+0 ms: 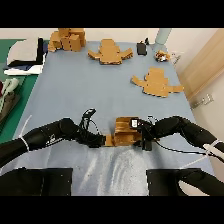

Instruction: Fold the box.

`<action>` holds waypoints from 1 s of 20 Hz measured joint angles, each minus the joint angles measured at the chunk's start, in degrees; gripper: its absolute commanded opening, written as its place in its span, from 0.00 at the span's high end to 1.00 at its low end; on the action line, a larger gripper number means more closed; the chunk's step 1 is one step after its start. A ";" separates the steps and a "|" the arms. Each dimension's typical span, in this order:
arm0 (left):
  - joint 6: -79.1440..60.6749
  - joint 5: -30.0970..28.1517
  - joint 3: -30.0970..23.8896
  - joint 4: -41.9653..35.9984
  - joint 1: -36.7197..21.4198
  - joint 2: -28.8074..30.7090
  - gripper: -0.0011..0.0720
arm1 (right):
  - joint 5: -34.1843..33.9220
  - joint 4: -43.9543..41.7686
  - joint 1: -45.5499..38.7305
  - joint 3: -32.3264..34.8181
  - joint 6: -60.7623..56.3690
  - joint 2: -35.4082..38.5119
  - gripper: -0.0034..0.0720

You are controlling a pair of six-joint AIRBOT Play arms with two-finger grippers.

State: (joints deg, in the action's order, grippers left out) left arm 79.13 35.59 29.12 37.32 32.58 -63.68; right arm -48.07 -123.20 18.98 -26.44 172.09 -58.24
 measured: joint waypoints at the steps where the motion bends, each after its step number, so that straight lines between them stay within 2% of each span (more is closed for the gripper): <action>1: 0.17 -0.31 0.04 -0.17 0.37 -0.13 0.97 | 0.00 0.02 0.02 0.00 0.00 0.00 0.21; 5: 0.57 -1.05 1.95 -0.79 2.25 -0.35 0.97 | -0.02 0.02 0.02 0.00 0.00 0.00 0.21; 6: 0.39 -1.22 2.80 -0.92 2.67 -0.37 0.94 | -0.02 0.02 0.02 0.00 0.00 0.00 0.21; 7: 0.33 -1.42 3.54 -0.87 2.86 -0.42 0.56 | -0.02 0.02 0.00 0.00 0.00 0.00 0.21; 8: 0.15 -1.46 4.31 -0.90 2.80 -0.42 0.48 | -0.02 0.02 0.02 0.00 0.00 0.00 0.21; 11: 0.11 -1.16 5.64 -0.92 1.42 -0.42 0.49 | -0.02 0.02 0.02 0.00 0.00 0.00 0.21; 13: 0.20 -0.26 6.05 -0.90 0.81 -0.42 0.32 | -0.02 0.02 0.02 0.00 0.00 0.00 0.21; 20: 0.11 0.39 7.96 -3.21 0.44 -1.25 0.31 | -0.04 0.02 0.02 0.00 0.00 0.00 0.21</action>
State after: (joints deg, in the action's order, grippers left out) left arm 79.24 35.99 37.08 34.11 33.01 -64.93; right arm -48.12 -123.17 19.00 -26.44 172.09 -58.24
